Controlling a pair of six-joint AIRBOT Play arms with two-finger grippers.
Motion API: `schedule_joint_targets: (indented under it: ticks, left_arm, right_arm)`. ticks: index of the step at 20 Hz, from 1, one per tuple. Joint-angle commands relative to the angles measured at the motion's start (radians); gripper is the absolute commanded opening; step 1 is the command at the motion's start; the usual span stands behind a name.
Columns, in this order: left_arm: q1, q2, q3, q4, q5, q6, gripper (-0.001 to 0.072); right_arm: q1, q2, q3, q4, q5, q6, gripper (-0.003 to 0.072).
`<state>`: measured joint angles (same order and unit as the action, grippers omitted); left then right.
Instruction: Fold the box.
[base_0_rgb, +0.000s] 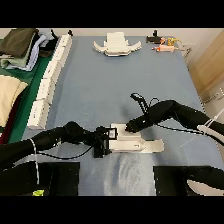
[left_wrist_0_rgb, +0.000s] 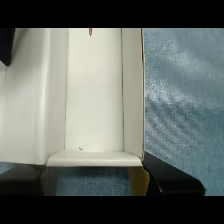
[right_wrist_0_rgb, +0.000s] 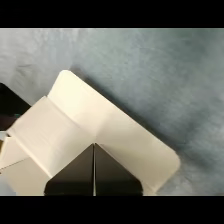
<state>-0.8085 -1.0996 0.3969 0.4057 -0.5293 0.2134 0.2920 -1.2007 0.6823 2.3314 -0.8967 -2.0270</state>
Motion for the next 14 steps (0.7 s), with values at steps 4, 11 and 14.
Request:
schedule_joint_targets:
  ticks: [4, 11, 14]
  left_arm:
    - [0.0, 0.0, 0.001, -0.002, 0.003, -0.002, 0.0524]
    - [0.0, 0.0, 0.001, -0.002, 0.003, -0.002, 0.0524]
    - [0.0, 0.0, 0.001, -0.002, 0.003, -0.002, 0.0524]
  right_arm:
    - [0.001, 0.175, 0.091, -0.094, -0.105, 0.003, 0.0002]
    - [0.001, 0.509, 0.018, -0.335, -0.384, -0.125, 0.0003]
    - [0.001, 0.62, -0.088, -0.416, -0.414, -0.21, 0.0402]
